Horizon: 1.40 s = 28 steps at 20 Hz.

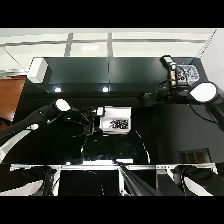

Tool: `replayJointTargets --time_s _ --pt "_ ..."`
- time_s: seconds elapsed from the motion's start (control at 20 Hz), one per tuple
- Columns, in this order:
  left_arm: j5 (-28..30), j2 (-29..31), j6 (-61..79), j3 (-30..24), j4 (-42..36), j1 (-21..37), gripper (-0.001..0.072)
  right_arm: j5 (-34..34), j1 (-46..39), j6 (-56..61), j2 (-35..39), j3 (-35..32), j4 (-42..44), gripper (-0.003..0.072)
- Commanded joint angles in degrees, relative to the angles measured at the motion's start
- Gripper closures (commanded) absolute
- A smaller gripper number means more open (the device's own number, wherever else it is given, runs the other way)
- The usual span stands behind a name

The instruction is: Fold the box and place the chain.

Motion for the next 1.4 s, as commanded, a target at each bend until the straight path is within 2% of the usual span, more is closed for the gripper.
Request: replayJointTargets --time_s 0.0,0.25,0.5,0.85,1.2,1.25,1.35 --pt "-0.3 0.0 0.1 0.0 0.1 0.0 0.0416 -3.0 2.5 -2.3 -3.8 0.0 0.6 -0.0032" --pt "-0.3 0.0 0.1 0.0 0.1 0.0 0.0416 -3.1 7.8 -14.3 -4.9 0.0 -0.2 -0.0032" --pt "-0.2 0.0 0.1 0.0 0.1 0.0 0.0416 -1.8 9.4 -19.6 -4.9 0.0 -0.2 -0.0031" --pt "-0.3 0.0 0.1 0.0 0.1 0.0 0.0416 9.8 9.5 -28.9 -4.9 0.0 0.0 -0.0030" --pt "-0.3 0.0 0.1 0.0 0.1 0.0 0.0416 10.3 9.5 -36.3 -5.2 0.0 0.7 -0.0030" --pt "-0.3 0.0 0.1 0.0 0.1 0.0 0.0416 10.1 9.9 -36.5 -5.3 0.0 0.6 0.0018" --pt "-0.3 0.0 0.1 0.0 0.1 0.0 0.0416 10.1 11.1 -37.6 -5.6 0.0 0.7 0.0020"
